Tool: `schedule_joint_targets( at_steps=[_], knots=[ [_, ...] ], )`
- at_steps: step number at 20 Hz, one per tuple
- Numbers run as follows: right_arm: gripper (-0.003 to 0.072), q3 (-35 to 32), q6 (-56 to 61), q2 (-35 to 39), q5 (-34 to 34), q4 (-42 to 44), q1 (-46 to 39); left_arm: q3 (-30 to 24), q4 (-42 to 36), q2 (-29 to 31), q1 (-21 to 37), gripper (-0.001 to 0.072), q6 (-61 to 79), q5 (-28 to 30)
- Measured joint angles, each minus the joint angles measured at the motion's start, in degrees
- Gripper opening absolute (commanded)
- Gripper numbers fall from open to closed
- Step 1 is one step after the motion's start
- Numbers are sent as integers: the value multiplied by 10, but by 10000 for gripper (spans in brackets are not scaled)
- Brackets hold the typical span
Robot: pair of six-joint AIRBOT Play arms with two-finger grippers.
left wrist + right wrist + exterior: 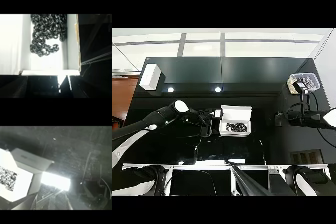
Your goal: Fold the box and place the chain.
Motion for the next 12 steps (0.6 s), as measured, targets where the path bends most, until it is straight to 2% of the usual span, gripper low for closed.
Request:
schedule_joint_targets(
  at_steps=[1,2,12],
  knots=[
    [420,0,0,0,-2,0,0,0,-1,0,-1,617,0,5],
    [420,0,0,0,-3,0,0,0,-2,0,-1,718,1,11],
    [420,0,0,0,-8,0,0,0,-25,-2,-5,713,-1,5]
  ],
)
